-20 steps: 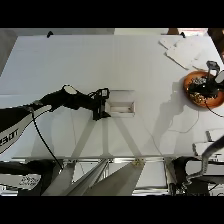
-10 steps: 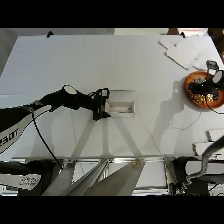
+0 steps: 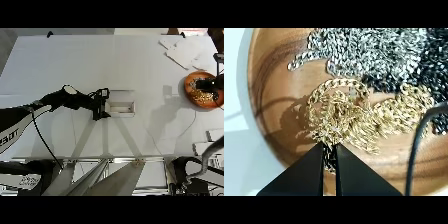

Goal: Fold the box and place the chain.

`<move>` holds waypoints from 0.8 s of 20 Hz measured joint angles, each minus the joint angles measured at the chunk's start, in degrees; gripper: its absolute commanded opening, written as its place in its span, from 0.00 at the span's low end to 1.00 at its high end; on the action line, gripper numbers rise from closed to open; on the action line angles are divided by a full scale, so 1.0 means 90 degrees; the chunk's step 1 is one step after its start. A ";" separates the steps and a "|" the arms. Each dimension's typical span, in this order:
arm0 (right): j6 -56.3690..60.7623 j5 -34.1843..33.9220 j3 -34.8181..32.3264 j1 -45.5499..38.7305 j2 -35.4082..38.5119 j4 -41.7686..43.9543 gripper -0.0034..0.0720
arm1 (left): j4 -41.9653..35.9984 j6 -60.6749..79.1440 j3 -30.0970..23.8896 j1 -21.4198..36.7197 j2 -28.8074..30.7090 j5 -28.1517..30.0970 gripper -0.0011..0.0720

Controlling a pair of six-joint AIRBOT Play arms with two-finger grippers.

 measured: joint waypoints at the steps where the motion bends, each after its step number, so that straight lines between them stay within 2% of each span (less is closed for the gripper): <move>1: -0.0058 0.0083 0.0000 0.0000 0.0185 0.0007 0.06 | 0.0000 0.0000 0.0000 0.0000 0.0000 0.0000 0.48; 8: -0.0542 0.0867 -0.0010 0.0250 0.1139 0.0680 0.06 | 0.0000 0.0000 0.0000 0.0000 0.0000 0.0000 0.48; 16: -0.0415 0.1450 -0.0012 0.1809 0.1365 0.0952 0.06 | 0.0000 0.0000 0.0000 0.0000 0.0000 0.0000 0.48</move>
